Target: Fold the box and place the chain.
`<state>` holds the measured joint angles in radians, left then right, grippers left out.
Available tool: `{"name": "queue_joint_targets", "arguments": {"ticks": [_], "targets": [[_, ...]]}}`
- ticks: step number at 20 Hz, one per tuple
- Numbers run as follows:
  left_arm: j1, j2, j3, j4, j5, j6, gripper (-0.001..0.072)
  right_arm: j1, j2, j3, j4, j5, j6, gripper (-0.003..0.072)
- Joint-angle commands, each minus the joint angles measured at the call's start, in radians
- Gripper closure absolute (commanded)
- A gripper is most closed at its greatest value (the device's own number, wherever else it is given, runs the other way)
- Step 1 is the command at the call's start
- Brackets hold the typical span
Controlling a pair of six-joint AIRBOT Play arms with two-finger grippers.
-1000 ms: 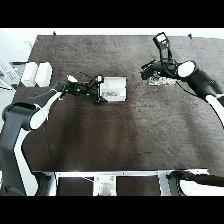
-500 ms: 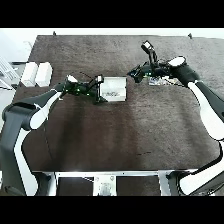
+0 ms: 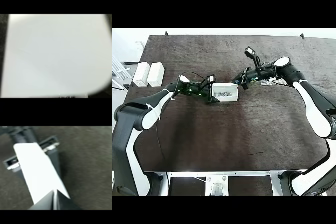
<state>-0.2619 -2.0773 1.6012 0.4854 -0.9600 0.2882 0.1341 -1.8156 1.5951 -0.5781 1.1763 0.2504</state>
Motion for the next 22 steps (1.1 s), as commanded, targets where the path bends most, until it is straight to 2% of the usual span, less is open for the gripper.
{"name": "queue_joint_targets", "arguments": {"ticks": [1, 2, 5, 6, 9, 10, 13, 15, 22], "targets": [[0.001, -0.001, 0.000, 0.000, 0.002, 0.000, 0.0294, 0.035, -0.003, 0.002, -0.082, 0.041, -0.009, 0.0589], [0.001, -0.001, 0.000, 0.000, 0.002, 0.000, 0.0294, 0.046, -0.006, 0.002, -0.098, 0.041, -0.011, 0.0551], [0.001, -0.001, 0.000, 0.000, 0.003, 0.000, 0.0294, 0.058, -0.009, 0.008, -0.100, 0.038, -0.051, 0.0515], [0.001, -0.001, 0.000, 0.000, 0.002, 0.000, 0.0294, 0.058, -0.009, 0.013, -0.100, 0.038, -0.053, 0.0477], [0.001, -0.001, 0.000, 0.000, 0.002, 0.000, 0.0294, 0.058, -0.009, 0.025, -0.100, 0.038, -0.068, 0.0475], [0.001, -0.001, 0.000, 0.000, 0.002, 0.000, 0.0295, 0.059, -0.009, 0.029, -0.100, 0.037, -0.076, 0.0450], [0.001, -0.001, 0.000, 0.000, 0.003, 0.000, 0.0294, 0.061, -0.010, 0.032, -0.100, 0.036, -0.077, 0.0440], [0.001, -0.001, 0.000, 0.000, 0.003, 0.000, 0.0295, 0.068, -0.015, 0.032, -0.100, 0.035, -0.093, 0.0399], [0.001, -0.001, 0.000, 0.000, 0.006, 0.000, 0.0295, 0.089, -0.037, 0.035, -0.108, 0.018, -0.101, 0.0399]]}}
